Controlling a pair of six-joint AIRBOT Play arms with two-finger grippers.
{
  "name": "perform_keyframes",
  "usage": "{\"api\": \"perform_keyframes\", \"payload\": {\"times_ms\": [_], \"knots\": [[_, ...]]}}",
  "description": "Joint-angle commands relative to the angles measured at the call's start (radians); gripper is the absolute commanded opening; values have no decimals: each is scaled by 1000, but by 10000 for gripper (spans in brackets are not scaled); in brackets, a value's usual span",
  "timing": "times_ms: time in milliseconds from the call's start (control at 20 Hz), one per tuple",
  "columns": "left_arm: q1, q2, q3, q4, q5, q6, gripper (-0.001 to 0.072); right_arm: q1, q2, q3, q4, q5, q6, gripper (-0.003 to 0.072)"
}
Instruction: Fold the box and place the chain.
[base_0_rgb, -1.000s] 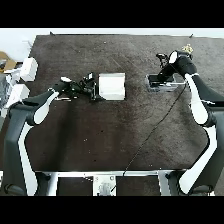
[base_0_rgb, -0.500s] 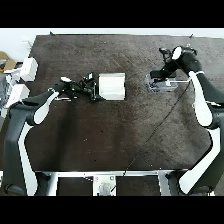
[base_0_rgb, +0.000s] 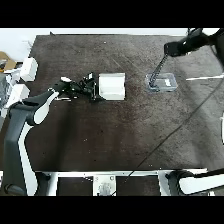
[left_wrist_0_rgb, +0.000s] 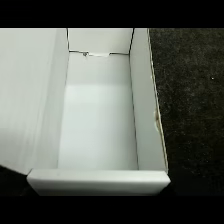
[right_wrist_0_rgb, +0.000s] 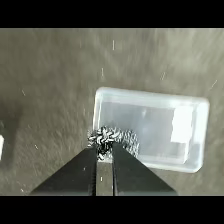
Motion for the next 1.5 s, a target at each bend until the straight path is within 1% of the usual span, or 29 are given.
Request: {"api": "perform_keyframes", "payload": {"times_ms": [0,150,300,400,500,600,750,800,900,1150,1250,1350,1450], "knots": [[0,0,0,0,0,0,227,37,100,0,-36,-53,-6,3],[0,0,0,0,0,0,227,44,112,-13,-91,-49,-6,3],[0,0,0,0,0,0,227,42,111,-109,-126,-72,-2,4],[0,0,0,0,0,0,227,37,111,-223,-126,-153,-2,3],[0,0,0,0,0,0,227,35,111,-340,-124,-268,25,3],[0,0,0,0,0,0,227,35,111,-418,-103,-332,51,3],[0,0,0,0,0,0,227,27,77,-533,-98,-484,64,3],[0,0,0,0,0,0,227,23,49,-546,-98,-513,82,3],[0,0,0,0,0,0,227,14,-6,-546,-86,-528,106,3],[0,0,0,0,0,0,227,5,-106,-546,-78,-527,135,4],[0,0,0,0,0,0,227,-8,-132,-546,-41,-518,137,7],[0,0,0,0,0,0,227,-20,-141,-546,-19,-497,137,119],[0,0,0,0,0,0,227,-23,-141,-546,-19,-492,137,119]]}}
